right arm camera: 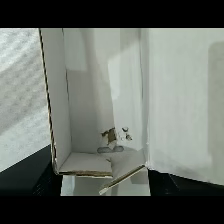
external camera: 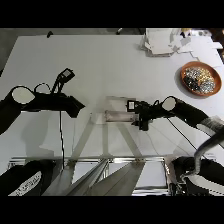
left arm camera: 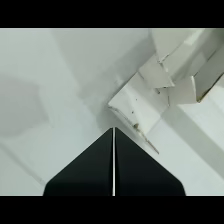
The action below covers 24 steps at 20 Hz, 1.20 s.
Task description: Fold the box and place the chain.
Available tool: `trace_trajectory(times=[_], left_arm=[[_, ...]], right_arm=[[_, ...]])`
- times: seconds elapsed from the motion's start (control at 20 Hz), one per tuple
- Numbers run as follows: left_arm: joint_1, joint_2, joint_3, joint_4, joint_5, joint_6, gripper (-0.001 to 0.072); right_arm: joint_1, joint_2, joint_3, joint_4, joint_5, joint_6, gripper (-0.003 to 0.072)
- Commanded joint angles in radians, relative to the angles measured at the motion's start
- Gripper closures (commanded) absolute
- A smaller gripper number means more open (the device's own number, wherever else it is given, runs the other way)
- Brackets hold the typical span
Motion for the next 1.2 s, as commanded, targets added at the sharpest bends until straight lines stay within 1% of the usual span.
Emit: trace_trajectory(times=[0.0, 0.25, 0.35, 0.45, 0.55, 1.0, 1.15], left_arm=[[0.032, -0.053, -0.019, 0.019, -0.027, -0.262, 0.0707], [-0.036, -0.236, -0.021, -0.091, -0.024, -0.291, 0.0703], [-0.06, -0.29, -0.021, -0.136, -0.021, -0.291, 0.0703], [-0.069, -0.322, -0.021, -0.156, -0.001, -0.291, 0.0703], [-0.071, -0.328, -0.021, -0.161, 0.022, -0.291, 0.0703], [-0.077, -0.344, -0.021, -0.175, 0.022, -0.29, 0.0703], [-0.075, -0.328, -0.021, -0.14, 0.021, -0.291, 0.0707]], right_arm=[[0.0, 0.001, 0.0, 0.0, 0.0, 0.0, 0.0291], [0.0, 0.001, 0.0, 0.0, 0.0, 0.0, 0.0291], [0.0, 0.001, 0.0, 0.0, 0.0, 0.0, 0.0291], [0.0, 0.001, 0.0, 0.0, 0.0, 0.0, 0.0291], [0.0, 0.001, 0.0, 0.0, 0.0, 0.0, 0.0291], [0.0, 0.001, 0.0, 0.0, 0.0, 0.0, 0.0291], [0.0, 0.001, 0.0, 0.0, 0.0, 0.0, 0.0291]])
